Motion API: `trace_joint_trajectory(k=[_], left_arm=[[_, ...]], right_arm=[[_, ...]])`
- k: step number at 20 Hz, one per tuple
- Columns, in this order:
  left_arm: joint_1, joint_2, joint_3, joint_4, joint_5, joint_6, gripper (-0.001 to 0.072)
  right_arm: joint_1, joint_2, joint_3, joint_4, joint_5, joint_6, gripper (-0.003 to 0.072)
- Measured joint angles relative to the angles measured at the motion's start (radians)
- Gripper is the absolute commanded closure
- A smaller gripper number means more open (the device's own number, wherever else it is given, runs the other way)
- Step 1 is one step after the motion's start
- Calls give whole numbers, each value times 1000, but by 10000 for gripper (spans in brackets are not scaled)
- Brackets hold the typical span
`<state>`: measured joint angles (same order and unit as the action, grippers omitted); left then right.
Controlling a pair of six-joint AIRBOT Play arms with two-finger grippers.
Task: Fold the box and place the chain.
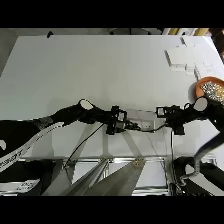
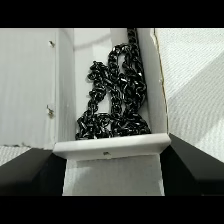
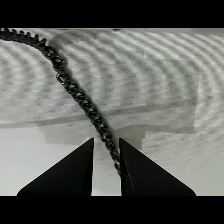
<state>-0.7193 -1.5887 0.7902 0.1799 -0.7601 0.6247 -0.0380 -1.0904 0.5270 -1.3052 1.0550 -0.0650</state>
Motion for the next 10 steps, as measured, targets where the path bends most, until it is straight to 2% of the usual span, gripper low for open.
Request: trace_joint_trajectory(k=[2, 3, 4, 5, 10], left_arm=[[0, 0, 0, 0, 0, 0, 641], [0, 0, 0, 0, 0, 0, 641], [0, 0, 0, 0, 0, 0, 641], [0, 0, 0, 0, 0, 0, 641], [0, 0, 0, 0, 0, 0, 641]], right_arm=[[0, -10, 0, -2, -12, -10, 512], [0, -14, 0, -2, -15, -12, 540], [0, -18, 0, -4, -16, -15, 624], [0, -19, 0, -4, -21, -15, 666], [0, -8, -2, -10, 26, 0, 667]])
